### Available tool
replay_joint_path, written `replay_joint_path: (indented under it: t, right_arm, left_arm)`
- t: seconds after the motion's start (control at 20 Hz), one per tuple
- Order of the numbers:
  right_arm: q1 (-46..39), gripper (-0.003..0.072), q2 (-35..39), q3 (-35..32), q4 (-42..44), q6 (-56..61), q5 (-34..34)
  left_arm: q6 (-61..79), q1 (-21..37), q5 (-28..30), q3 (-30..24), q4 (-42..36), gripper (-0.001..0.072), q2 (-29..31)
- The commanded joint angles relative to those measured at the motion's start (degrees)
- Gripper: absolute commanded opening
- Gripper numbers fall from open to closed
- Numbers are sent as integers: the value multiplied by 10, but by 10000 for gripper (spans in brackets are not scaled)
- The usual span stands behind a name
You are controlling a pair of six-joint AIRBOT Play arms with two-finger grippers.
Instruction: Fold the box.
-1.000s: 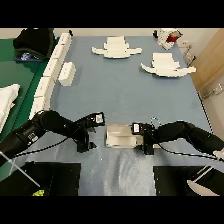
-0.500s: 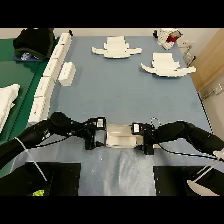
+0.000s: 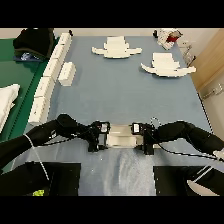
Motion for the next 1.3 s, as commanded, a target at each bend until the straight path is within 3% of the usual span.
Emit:
replay_joint_path:
  t: [0.0, 0.5, 0.55, 0.6, 1.25]
  right_arm:
    - [0, 536, 0, 0, 0, 0, 0]
    - [0, 536, 0, 0, 0, 0, 0]
    - [0, 536, 0, 0, 0, 0, 0]
    - [0, 536, 0, 0, 0, 0, 0]
    - [0, 536, 0, 0, 0, 0, 0]
  left_arm:
    - [11, -20, 19, 1, -12, 698, -21]
    - [-2, -34, 49, 1, -14, 697, -21]
    - [-3, -34, 53, 1, -17, 633, -21]
    - [-3, -34, 52, 1, -17, 511, -21]
    - [-4, -33, 51, 1, -17, 512, -21]
